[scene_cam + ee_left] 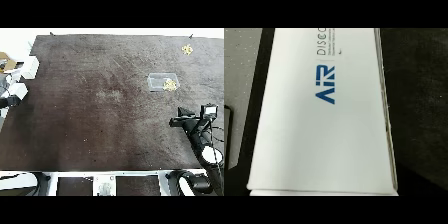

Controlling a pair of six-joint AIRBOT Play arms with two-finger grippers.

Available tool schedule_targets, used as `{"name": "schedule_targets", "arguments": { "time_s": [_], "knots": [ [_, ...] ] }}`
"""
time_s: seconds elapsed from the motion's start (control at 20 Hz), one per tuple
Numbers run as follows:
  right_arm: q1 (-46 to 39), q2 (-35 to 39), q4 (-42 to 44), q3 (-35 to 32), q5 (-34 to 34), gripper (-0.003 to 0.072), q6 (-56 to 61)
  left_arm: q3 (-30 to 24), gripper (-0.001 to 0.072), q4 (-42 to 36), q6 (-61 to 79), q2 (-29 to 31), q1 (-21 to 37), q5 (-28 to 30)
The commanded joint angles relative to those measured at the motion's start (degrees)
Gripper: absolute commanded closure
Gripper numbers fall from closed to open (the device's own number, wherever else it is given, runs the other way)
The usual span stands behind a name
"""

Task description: Fold the box and place the chain.

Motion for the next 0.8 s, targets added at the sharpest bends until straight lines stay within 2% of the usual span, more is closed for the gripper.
{"name": "schedule_targets", "arguments": {
  "time_s": [0.0, 0.05, 0.1, 0.15, 0.25, 0.3, 0.6, 0.75],
  "knots": [
    [-0.02, 0.00, 0.00, -0.35, 0.00, 0.0682, 0.00, 0.17, 0.0696, 0.79, -0.17, -0.15, 0.00, -0.66],
    [-0.02, 0.00, 0.00, -0.35, 0.00, 0.0682, 0.00, 0.17, 0.0533, 0.74, -0.17, -0.15, 0.00, -1.18],
    [-0.02, 0.00, 0.00, -0.35, 0.00, 0.0682, 0.00, 0.15, 0.0216, 0.33, -0.59, -0.15, 0.00, -1.14],
    [-0.02, 0.00, 0.00, -0.35, 0.00, 0.0682, 0.00, 0.17, 0.0166, 0.31, -0.52, -0.15, 0.00, -1.22],
    [-0.02, 0.00, 0.00, -0.35, 0.00, 0.0682, 0.00, 0.17, 0.0163, 0.33, -0.50, -0.15, 0.00, -1.42],
    [-0.02, 0.00, 0.00, -0.35, 0.00, 0.0682, 0.00, 0.17, 0.0100, 0.31, -0.44, -0.15, 0.00, -1.40],
    [-0.02, 0.00, 0.00, -0.35, 0.00, 0.0682, 0.00, 0.92, 0.0094, 0.44, -0.37, 0.04, 0.00, -3.23],
    [-0.02, 0.00, 0.00, -0.35, 0.00, 0.0682, 0.00, 5.03, 0.0094, 0.48, -0.37, 0.37, 0.00, -8.79]
  ]
}}
